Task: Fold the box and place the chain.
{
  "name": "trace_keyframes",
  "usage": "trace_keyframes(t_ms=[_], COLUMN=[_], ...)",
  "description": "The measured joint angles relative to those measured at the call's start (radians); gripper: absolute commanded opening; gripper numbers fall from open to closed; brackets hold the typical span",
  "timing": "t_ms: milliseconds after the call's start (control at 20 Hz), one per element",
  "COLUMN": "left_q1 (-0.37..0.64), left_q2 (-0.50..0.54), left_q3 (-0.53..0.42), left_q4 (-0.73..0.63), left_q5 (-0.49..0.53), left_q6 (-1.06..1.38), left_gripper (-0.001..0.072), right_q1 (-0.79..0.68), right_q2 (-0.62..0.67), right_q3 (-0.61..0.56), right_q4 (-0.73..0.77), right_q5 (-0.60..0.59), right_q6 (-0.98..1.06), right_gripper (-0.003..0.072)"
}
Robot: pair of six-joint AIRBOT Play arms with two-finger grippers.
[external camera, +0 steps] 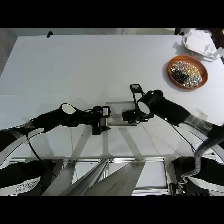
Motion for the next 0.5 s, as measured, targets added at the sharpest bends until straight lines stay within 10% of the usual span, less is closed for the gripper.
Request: trace_keyframes(t_ms=[500], left_q1=[0.000], left_q2=[0.000], left_q3=[0.000], left_q4=[0.000], left_q5=[0.000], left_q6=[0.000], left_gripper=[0.0271], right_q1=[-0.225], right_q2=[0.362], right_q3=[0.002], right_q4=[-0.265], right_q5=[0.034], right_q6=[-0.193], right_gripper=[0.0335])
